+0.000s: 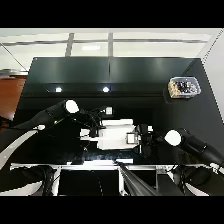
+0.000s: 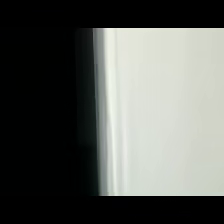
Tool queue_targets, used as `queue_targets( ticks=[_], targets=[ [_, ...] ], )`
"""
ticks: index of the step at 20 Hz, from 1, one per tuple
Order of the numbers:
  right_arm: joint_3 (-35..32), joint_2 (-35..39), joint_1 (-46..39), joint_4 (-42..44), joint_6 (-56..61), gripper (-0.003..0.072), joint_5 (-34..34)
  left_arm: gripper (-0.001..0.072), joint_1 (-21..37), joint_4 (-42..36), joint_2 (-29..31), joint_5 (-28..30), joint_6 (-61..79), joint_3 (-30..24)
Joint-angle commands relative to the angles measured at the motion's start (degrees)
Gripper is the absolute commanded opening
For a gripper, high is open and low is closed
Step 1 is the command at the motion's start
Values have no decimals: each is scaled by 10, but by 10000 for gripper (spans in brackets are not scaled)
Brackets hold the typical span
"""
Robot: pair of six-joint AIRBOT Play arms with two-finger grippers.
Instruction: Fold the box and place the chain.
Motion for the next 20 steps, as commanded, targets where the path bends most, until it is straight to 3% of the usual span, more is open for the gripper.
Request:
queue_targets(
  ticks=[1, 20],
  targets=[
    [20, 0, 1, 2, 21, 700, 13, 33, 0, 0, 0, -1, 0, 0],
    [65, 28, -57, -12, 109, 700, -15, 33, 0, 0, 0, -3, 0, 0]
  ],
)
